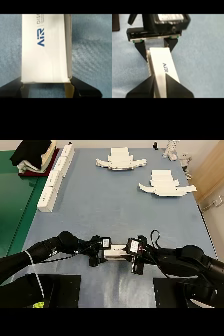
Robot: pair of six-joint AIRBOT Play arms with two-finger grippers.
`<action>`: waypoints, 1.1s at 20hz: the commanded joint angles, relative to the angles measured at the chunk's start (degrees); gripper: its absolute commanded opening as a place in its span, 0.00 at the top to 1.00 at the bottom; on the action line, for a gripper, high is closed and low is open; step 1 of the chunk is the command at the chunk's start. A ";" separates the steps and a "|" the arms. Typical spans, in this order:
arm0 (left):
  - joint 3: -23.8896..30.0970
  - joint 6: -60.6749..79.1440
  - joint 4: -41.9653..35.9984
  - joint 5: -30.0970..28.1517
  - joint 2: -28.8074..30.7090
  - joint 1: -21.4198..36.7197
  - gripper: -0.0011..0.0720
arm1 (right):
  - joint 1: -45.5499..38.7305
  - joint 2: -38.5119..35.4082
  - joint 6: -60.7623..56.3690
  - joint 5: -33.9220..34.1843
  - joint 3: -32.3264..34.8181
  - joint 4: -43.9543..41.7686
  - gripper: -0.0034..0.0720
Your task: Fold the box.
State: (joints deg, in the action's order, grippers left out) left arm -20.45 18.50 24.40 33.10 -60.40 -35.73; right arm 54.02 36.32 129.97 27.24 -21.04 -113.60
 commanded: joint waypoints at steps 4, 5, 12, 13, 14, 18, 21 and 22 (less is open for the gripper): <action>-0.02 0.07 0.00 0.00 0.00 0.00 0.36 | 0.04 -0.81 -14.73 -10.84 5.68 -3.30 0.96; -0.02 0.07 0.00 0.02 0.02 0.00 0.36 | 0.04 0.15 -15.19 -11.91 5.68 -3.48 0.95; -0.02 0.07 0.00 0.00 0.00 0.00 0.36 | 0.09 6.36 -15.06 -12.48 6.05 -6.01 0.95; -0.02 0.07 0.00 0.02 0.02 0.00 0.36 | 0.46 6.34 -15.08 -12.70 6.49 -6.56 0.95; -0.02 0.07 0.00 0.02 0.00 0.00 0.36 | 1.31 6.36 -15.08 -13.62 7.26 -6.88 0.95; -0.02 0.07 0.00 0.02 0.00 0.00 0.36 | 4.39 6.36 -15.10 -19.28 10.10 -7.76 0.95; -0.02 0.07 0.00 0.00 0.00 0.00 0.36 | 4.57 6.58 -15.10 -19.71 10.40 -7.76 0.95; -0.02 0.07 0.00 0.02 0.02 0.00 0.36 | 4.57 6.58 -15.10 -19.80 10.56 -7.76 0.95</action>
State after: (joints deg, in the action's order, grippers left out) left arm -20.45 18.57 24.40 33.10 -60.40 -35.73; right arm 58.06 42.68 114.91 8.05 -11.20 -121.12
